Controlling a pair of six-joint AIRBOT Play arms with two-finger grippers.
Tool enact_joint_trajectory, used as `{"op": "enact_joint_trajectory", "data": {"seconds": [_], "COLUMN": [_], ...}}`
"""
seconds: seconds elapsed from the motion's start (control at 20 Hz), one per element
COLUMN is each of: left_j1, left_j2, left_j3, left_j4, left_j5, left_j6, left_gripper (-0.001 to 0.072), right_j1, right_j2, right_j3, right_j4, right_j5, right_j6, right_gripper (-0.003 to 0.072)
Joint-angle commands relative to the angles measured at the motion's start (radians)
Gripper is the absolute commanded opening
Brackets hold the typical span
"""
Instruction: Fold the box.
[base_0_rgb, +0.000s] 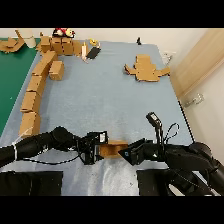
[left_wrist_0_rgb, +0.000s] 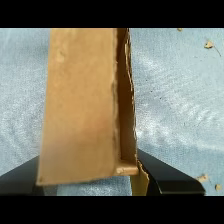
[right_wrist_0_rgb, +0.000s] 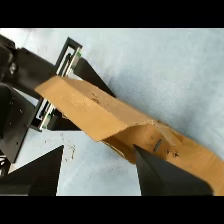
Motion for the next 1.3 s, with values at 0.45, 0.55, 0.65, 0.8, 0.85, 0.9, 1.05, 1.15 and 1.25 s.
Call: {"op": "enact_joint_trajectory", "data": {"seconds": [0.45,0.55,0.65,0.8,0.85,0.9,1.05,1.15,1.25], "left_j1": [0.003,0.003,0.003,0.023,0.039,0.057,0.105,0.113,0.113], "left_j2": [0.033,0.059,0.067,0.068,0.068,0.068,0.068,0.068,0.068], "left_j3": [0.001,-0.001,-0.008,-0.024,-0.026,-0.028,-0.028,-0.028,-0.028], "left_j4": [0.097,0.161,0.162,0.161,0.159,0.158,0.157,0.157,0.154], "left_j5": [0.000,0.001,0.002,0.002,0.002,0.002,-0.028,-0.053,-0.054], "left_j6": [-0.087,-0.126,-0.126,-0.133,-0.136,-0.136,-0.135,-0.132,-0.126], "left_gripper": [0.0465,0.0465,0.0465,0.0465,0.0465,0.0465,0.0465,0.0465,0.0465], "right_j1": [0.001,0.001,0.001,0.001,0.001,0.001,0.001,0.001,0.001], "right_j2": [-0.082,-0.094,-0.099,-0.098,-0.099,-0.099,-0.099,-0.099,-0.099], "right_j3": [0.000,0.000,0.000,0.000,0.000,0.000,0.000,0.000,0.000], "right_j4": [0.005,0.006,0.006,0.007,0.007,0.007,0.008,0.008,0.008], "right_j5": [0.062,0.062,0.066,0.069,0.069,0.069,0.069,0.071,0.084], "right_j6": [0.015,0.015,0.015,0.015,0.015,0.015,0.015,0.015,0.016], "right_gripper": [0.0712,0.0712,0.0712,0.0712,0.0712,0.0712,0.0712,0.0712,0.0712]}}
